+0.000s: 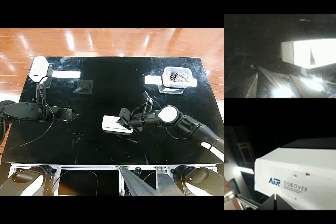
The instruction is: Fold the box and place the chain.
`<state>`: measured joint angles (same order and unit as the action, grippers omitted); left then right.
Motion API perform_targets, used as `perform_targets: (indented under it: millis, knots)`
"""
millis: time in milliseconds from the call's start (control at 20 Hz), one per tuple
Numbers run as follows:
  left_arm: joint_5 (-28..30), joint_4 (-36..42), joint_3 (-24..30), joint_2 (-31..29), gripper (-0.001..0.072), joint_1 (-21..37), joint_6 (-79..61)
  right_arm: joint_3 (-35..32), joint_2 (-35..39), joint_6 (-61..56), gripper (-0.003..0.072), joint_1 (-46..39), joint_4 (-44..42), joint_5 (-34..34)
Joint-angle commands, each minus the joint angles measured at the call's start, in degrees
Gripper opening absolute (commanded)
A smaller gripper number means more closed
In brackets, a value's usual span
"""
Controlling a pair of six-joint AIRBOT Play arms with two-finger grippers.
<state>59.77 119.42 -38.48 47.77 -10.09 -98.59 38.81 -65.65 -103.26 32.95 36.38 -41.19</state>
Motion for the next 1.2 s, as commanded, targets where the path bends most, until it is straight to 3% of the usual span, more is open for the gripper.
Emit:
perform_targets:
  millis: [0, 1150]
  knots:
    - [0.02, 0.0, 0.02, 0.02, 0.0509, -0.02, 0.0, -0.04, -0.39, 0.22, 0.0035, -0.44, 0.87, -2.4]
    - [0.0, 0.02, 0.02, 0.02, 0.0509, -0.02, 0.0, -0.02, -4.66, 1.29, 0.0035, -0.46, 5.73, -3.41]
